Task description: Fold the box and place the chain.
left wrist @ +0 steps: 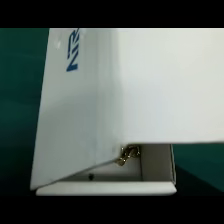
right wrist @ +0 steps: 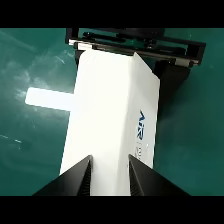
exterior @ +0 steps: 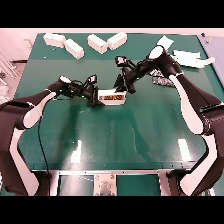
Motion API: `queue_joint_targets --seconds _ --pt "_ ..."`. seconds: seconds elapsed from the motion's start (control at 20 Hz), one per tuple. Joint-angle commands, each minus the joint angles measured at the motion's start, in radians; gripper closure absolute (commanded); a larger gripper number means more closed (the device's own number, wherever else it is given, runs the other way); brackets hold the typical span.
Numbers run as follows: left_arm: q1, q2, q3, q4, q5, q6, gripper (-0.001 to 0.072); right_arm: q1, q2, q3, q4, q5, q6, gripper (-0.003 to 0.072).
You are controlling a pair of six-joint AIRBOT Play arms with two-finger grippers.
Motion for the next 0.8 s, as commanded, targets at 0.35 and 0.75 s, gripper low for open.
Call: queue_joint_targets --seconds 0.35,0.75 --pt "0.000 0.000 0.000 0.000 -0.002 0.000 0.0082 0.021 -0.018 0.004 -0.100 -0.024 0.036 0.0409" --pt "0.000 0.000 0.000 0.000 -0.001 0.000 0.0082 0.029 -0.018 0.072 -0.095 0.051 0.133 0.0428"
